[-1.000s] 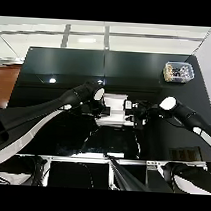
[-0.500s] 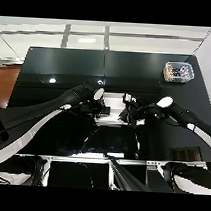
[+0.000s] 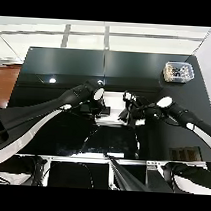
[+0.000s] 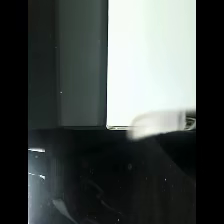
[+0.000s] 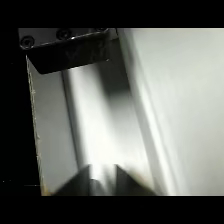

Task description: Fold the box and place the chain.

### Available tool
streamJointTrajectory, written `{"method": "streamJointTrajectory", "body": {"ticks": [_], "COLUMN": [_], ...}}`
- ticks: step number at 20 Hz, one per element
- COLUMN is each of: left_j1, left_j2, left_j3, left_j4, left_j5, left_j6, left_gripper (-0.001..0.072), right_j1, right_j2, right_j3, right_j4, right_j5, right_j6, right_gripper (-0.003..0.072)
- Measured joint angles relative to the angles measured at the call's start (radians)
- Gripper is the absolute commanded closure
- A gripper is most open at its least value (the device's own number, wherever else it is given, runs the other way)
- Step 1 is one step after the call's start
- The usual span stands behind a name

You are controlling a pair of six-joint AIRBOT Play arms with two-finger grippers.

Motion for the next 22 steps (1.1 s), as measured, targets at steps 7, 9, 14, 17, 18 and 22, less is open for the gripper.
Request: {"method": "streamJointTrajectory", "body": {"ticks": [7,9,14,17,18,22], "left_j1": [0.0,0.0,0.0,0.0,0.0,0.0], "left_j2": [0.0,0.0,0.0,0.0,0.0,0.0], "left_j3": [0.0,0.0,0.0,0.0,0.0,0.0], "left_j4": [-0.001,-0.001,-0.001,-0.001,-0.001,-0.001], "left_j5": [-0.003,-0.007,-0.01,-0.01,-0.01,-0.01], "left_j6": [0.0,-0.001,-0.001,-0.001,-0.001,-0.001], "left_gripper": [0.0682,0.0682,0.0682,0.0682,0.0682,0.0682], "right_j1": [-0.206,-0.346,-0.59,-0.598,-0.578,-0.436], "right_j2": [0.068,0.087,0.097,0.071,0.054,-0.024], "right_j3": [0.058,0.064,-0.016,-0.076,-0.087,-0.108], "right_j4": [-0.196,-0.235,-0.251,-0.252,-0.248,-0.144], "right_j5": [0.164,0.201,0.215,0.237,0.241,0.226], "right_j6": [0.539,0.734,1.001,1.057,1.067,1.031], "right_gripper": [0.0673,0.0672,0.0672,0.0672,0.0672,0.0672]}}
